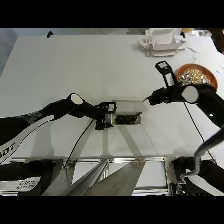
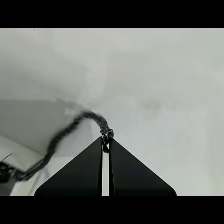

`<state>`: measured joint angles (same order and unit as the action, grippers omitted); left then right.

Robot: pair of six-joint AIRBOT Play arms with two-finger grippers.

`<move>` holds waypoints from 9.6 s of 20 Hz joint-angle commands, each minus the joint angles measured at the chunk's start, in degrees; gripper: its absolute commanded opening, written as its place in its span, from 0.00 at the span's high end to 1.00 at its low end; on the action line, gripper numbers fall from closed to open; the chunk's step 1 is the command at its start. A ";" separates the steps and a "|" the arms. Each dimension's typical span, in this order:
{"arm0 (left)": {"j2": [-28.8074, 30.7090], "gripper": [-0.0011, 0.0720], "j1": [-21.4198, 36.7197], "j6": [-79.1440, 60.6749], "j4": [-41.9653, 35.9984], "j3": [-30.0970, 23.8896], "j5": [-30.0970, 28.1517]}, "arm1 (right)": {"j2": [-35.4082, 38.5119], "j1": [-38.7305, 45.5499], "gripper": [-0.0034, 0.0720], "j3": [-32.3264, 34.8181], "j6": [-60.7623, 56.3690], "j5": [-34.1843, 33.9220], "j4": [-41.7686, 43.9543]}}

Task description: Fold the box and place the chain.

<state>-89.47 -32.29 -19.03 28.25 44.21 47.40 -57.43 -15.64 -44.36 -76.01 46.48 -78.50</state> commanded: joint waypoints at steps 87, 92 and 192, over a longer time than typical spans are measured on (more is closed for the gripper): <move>0.02 0.87 0.07 -0.02 0.02 0.07 -0.02 | -11.96 -17.57 0.67 -6.21 51.21 8.72 15.54; 0.02 0.87 0.07 -0.02 0.02 0.07 0.00 | -11.96 -17.75 0.82 -6.21 51.21 7.39 15.34; 0.02 0.87 0.07 -0.02 0.02 0.07 -0.04 | 9.90 18.14 0.93 2.10 -7.54 30.27 -7.17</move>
<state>-89.47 -32.29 -19.03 28.25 44.21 47.40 -47.57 1.30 -42.26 -82.17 76.20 -85.23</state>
